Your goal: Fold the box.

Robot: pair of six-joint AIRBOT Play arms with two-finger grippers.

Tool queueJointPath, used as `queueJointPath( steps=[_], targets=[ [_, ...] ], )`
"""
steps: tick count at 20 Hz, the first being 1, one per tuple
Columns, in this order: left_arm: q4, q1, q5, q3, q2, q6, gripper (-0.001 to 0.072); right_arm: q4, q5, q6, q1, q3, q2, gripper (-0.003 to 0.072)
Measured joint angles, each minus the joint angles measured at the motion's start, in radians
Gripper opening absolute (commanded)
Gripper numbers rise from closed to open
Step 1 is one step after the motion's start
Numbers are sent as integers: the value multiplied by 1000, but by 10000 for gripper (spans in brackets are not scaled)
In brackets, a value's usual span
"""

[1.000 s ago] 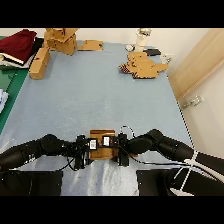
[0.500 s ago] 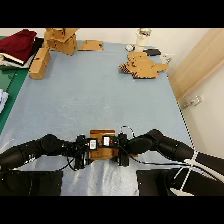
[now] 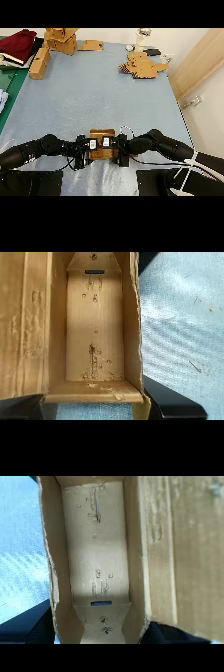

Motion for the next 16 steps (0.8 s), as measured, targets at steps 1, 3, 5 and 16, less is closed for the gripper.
queueJointPath(
  steps=[1,3,5,16],
  targets=[
    [0,0,0,0,0,0,600,-5,-10,6,0,5,2,720],
    [0,0,0,0,0,0,600,-39,-48,37,0,15,14,720],
    [0,0,0,0,0,0,600,-87,-96,98,0,22,40,720],
    [0,0,0,0,0,0,599,-238,-348,758,0,52,372,709]
  ],
)
